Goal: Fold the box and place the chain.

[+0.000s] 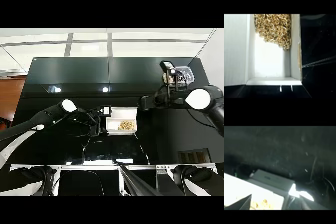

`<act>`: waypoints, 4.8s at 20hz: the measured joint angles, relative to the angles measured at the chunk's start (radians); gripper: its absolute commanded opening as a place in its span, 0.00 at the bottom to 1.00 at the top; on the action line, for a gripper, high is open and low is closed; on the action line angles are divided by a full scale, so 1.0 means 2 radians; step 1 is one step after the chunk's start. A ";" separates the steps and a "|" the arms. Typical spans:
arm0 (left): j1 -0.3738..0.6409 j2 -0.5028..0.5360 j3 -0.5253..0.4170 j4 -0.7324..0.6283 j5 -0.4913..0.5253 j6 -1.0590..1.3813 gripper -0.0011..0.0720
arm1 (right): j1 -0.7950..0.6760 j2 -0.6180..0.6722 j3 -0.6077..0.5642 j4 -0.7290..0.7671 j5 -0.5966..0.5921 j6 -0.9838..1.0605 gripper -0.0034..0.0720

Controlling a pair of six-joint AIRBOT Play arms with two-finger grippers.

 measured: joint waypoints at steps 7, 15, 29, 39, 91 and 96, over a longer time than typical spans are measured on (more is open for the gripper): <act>0.000 0.000 0.000 -0.002 0.004 0.000 0.65 | 0.037 -0.063 -0.002 0.028 -0.052 -0.115 0.93; 0.000 0.000 0.000 -0.002 0.005 -0.001 0.65 | 0.050 -0.054 0.005 0.049 0.039 -0.433 0.92; 0.000 -0.003 0.000 -0.004 0.004 -0.001 0.65 | 0.050 -0.053 -0.053 0.141 0.020 -0.643 0.65; 0.000 -0.004 0.000 -0.003 0.004 -0.001 0.65 | 0.050 -0.056 -0.055 0.143 0.020 -0.639 0.31; 0.000 0.032 0.013 0.026 -0.020 -0.038 0.99 | -0.191 0.012 -0.065 0.237 0.211 -0.300 0.06; -0.021 0.052 0.064 0.038 -0.050 -0.103 0.99 | -0.272 0.058 -0.060 0.208 0.254 -0.281 0.06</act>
